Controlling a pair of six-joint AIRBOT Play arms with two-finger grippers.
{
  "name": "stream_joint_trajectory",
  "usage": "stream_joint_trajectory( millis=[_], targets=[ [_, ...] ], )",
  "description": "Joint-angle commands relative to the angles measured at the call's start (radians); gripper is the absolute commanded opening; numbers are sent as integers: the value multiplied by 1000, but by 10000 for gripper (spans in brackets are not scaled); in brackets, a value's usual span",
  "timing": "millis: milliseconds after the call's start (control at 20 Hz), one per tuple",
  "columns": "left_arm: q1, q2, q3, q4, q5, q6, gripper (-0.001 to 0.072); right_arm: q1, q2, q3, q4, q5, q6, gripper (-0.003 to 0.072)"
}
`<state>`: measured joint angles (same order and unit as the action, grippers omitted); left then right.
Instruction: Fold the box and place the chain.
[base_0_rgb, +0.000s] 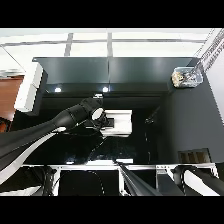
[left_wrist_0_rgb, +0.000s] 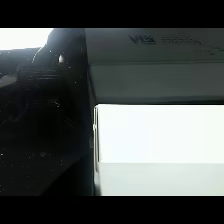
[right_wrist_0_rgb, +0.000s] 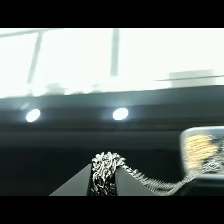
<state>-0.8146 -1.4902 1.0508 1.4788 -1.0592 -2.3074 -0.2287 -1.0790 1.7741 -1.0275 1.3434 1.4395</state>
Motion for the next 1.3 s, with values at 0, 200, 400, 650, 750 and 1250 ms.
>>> stream_joint_trajectory(
  millis=[0,200,400,650,750,1250],
  targets=[
    [0,0,0,0,-5,0,30,109,116,-119,16,25,-24,12],
    [0,0,0,0,-19,0,30,192,185,-179,-15,61,-23,9],
    [0,0,0,0,-26,0,30,239,194,-238,43,149,-31,10],
    [0,0,0,0,-24,0,30,304,195,-452,220,154,-68,10],
    [0,0,0,0,-25,0,30,336,195,-560,286,101,-97,10],
    [0,0,0,1,-23,0,30,507,186,-896,477,-214,-196,9]
  ],
)
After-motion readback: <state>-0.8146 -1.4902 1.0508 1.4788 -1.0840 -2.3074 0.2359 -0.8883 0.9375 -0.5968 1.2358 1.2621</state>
